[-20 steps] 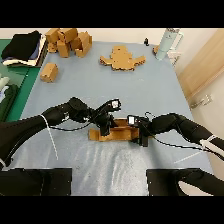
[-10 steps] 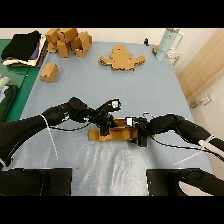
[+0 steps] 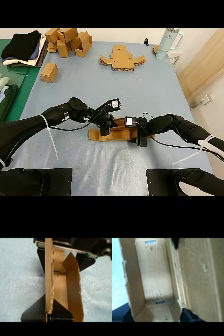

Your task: Fold the box.

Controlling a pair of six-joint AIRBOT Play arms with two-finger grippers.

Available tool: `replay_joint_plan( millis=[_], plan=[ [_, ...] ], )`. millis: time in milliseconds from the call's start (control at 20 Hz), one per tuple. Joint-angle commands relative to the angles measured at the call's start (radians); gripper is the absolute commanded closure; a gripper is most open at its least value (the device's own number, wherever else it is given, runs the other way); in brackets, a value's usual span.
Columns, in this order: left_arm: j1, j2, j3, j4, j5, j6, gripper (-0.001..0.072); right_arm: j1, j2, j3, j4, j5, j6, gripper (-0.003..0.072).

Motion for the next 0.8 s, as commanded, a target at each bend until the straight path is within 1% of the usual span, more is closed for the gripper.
replay_joint_plan(
  millis=[0, 400, 500, 650, 700, 750],
  plan=[
    [0.000, 0.000, 0.000, 0.000, -0.002, 0.000, 0.0697, 0.001, -0.014, 0.000, -0.003, 0.021, -0.001, 0.0204],
    [0.000, 0.000, 0.000, 0.000, -0.002, 0.000, 0.0697, 0.000, -0.013, 0.000, -0.003, 0.018, -0.001, 0.0204],
    [0.000, 0.000, 0.000, 0.000, -0.002, 0.000, 0.0697, 0.000, -0.011, 0.000, -0.003, 0.018, 0.000, 0.0037],
    [0.000, 0.000, 0.000, 0.000, -0.002, 0.000, 0.0696, 0.000, -0.005, 0.000, -0.003, 0.019, 0.000, 0.0049],
    [0.000, 0.000, 0.000, 0.000, -0.002, 0.000, 0.0697, 0.000, -0.005, 0.000, -0.004, 0.018, 0.000, 0.0069],
    [0.000, 0.000, 0.000, 0.000, -0.002, 0.000, 0.0697, -0.001, -0.005, 0.000, -0.007, 0.018, 0.000, 0.0155]
  ],
)
